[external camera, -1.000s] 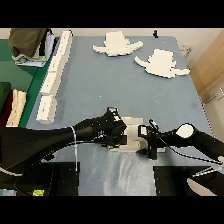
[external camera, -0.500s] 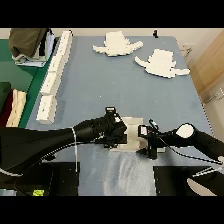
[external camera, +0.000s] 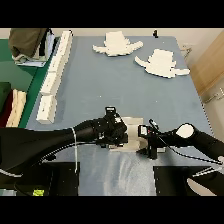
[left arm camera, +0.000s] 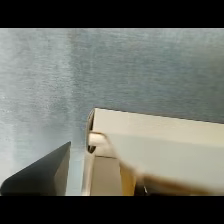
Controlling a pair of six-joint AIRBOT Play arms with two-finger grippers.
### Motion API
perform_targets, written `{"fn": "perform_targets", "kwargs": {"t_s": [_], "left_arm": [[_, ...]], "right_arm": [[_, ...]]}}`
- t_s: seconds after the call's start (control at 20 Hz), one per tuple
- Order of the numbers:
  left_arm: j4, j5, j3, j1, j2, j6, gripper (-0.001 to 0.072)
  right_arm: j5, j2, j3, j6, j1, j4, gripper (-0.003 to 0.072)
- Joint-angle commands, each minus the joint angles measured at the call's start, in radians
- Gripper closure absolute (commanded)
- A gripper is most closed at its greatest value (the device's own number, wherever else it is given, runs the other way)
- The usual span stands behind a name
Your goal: Fold the box.
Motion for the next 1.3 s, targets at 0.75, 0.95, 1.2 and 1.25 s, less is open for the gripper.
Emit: {"fn": "perform_targets", "kwargs": {"t_s": [0.75,0.95,1.2,1.25], "left_arm": [[-0.278,-0.306,0.011,0.405,0.398,1.033,0.0692],[-0.238,-0.177,-0.026,0.402,0.369,1.396,0.0682],[-0.250,0.119,-0.229,0.443,0.335,1.744,0.0012],[-0.251,0.215,-0.301,0.465,0.339,1.860,0.0012]], "right_arm": [[0.000,0.001,0.000,-0.001,0.000,0.000,0.0180],[0.000,0.001,0.000,-0.001,0.000,0.000,0.0180],[0.000,0.001,0.000,0.000,0.000,0.000,0.0180],[0.000,0.001,0.000,0.000,0.000,0.000,0.0180]]}}
